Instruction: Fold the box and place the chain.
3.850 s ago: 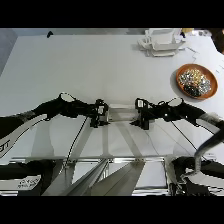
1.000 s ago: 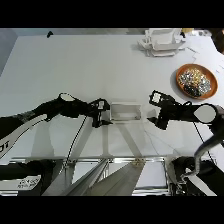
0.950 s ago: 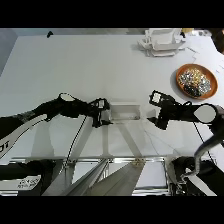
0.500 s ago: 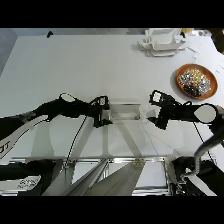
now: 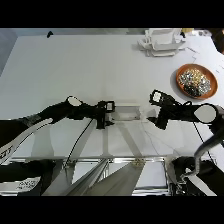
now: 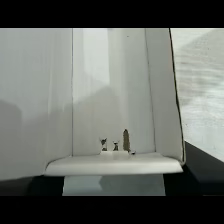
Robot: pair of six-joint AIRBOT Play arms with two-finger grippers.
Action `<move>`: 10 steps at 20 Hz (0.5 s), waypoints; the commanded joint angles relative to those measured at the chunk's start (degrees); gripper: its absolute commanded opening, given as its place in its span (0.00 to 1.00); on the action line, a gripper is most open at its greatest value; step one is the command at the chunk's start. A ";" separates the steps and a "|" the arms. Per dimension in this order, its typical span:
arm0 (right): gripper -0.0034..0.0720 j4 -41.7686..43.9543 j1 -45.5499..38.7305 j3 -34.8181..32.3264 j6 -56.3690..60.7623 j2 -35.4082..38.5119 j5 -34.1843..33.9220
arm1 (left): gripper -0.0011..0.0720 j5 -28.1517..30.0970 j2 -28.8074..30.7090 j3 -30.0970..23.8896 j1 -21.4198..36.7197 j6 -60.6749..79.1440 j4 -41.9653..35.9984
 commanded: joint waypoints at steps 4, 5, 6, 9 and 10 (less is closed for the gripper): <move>0.97 0.09 0.02 0.07 -0.02 0.04 0.04 | 0.44 1.31 0.00 0.04 -0.20 -0.20 -0.46; 0.97 0.22 0.04 0.07 0.00 0.04 0.04 | 0.48 1.31 0.00 0.04 -0.20 -0.20 -0.44; 0.97 0.55 0.04 0.07 0.00 0.04 0.04 | 0.48 1.33 0.00 0.04 -0.20 -0.20 -0.46; 0.97 1.81 0.02 0.07 -0.02 0.04 0.09 | 0.55 1.29 0.00 0.04 -0.20 -0.17 -0.44; 0.97 2.08 0.04 0.07 0.00 0.04 0.11 | 0.71 1.20 0.00 0.04 -0.20 -0.17 -0.42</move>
